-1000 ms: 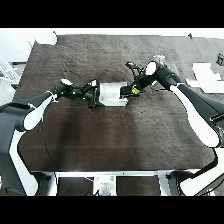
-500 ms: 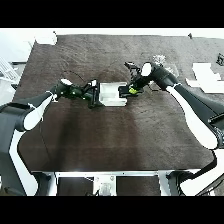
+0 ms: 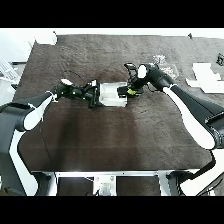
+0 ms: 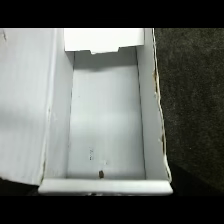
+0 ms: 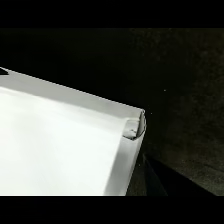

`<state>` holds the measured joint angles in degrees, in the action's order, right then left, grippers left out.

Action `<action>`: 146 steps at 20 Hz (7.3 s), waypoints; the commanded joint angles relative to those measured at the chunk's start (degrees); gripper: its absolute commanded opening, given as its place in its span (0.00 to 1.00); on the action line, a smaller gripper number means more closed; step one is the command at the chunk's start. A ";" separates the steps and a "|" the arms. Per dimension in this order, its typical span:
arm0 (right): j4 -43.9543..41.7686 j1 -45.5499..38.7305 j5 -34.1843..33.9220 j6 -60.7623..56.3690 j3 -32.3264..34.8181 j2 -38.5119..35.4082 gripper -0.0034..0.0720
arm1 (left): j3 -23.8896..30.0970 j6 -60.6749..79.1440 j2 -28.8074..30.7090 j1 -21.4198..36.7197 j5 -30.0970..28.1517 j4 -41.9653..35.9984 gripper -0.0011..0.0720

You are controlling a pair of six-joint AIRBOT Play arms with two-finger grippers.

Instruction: Fold the box and place the chain.

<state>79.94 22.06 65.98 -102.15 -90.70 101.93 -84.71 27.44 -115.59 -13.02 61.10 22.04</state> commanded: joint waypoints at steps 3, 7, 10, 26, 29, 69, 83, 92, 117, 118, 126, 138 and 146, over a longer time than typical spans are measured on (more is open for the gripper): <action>3.08 0.76 0.76 -2.89 -0.39 1.22 0.66 | 0.00 0.00 0.02 0.04 0.00 0.00 0.51; 7.39 1.27 2.71 -5.44 -1.73 1.55 0.66 | 0.00 0.00 0.02 0.04 0.02 0.00 0.51; 7.82 1.57 2.75 -5.49 -3.56 2.47 0.66 | 0.00 0.00 0.02 0.04 0.02 0.00 0.51; 12.52 3.21 5.25 -10.32 -6.32 6.95 0.53 | 0.00 0.00 0.02 0.04 0.02 0.00 0.51; 14.10 3.23 5.68 -12.17 -6.54 6.95 0.53 | 0.00 0.00 0.02 0.04 0.02 0.00 0.51; 13.53 5.25 13.35 -12.04 -16.46 5.92 0.64 | 0.00 0.00 0.02 0.04 0.00 0.00 0.51; 29.16 -8.26 3.02 4.87 -18.99 -4.83 0.42 | 0.00 0.00 0.02 0.04 0.00 -0.02 0.51; 3.19 -26.49 -10.60 30.64 -19.04 3.98 0.58 | 0.00 0.00 0.02 0.04 -0.02 -0.02 0.51; -7.74 -28.15 -12.39 40.24 -22.12 18.18 0.44 | 0.00 0.00 0.02 0.04 -0.04 0.00 0.51; -7.74 -28.15 -12.41 40.22 -22.12 18.32 0.44 | 0.00 0.00 0.02 0.04 -0.04 0.00 0.51; -7.23 -28.15 -12.31 36.15 -24.74 17.00 0.06 | 0.00 0.00 0.02 0.04 -0.02 0.00 0.51; -6.84 -28.13 -9.31 36.09 -24.87 8.79 0.06 | 0.00 0.02 0.02 0.04 -0.02 0.00 0.51; -2.86 -27.65 -6.71 31.23 -24.85 4.98 0.05 | 0.00 0.02 0.02 0.04 -0.07 0.00 0.51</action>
<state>75.92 -5.74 58.28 -69.32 -115.50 108.73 -84.71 27.44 -115.61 -13.02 61.08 22.02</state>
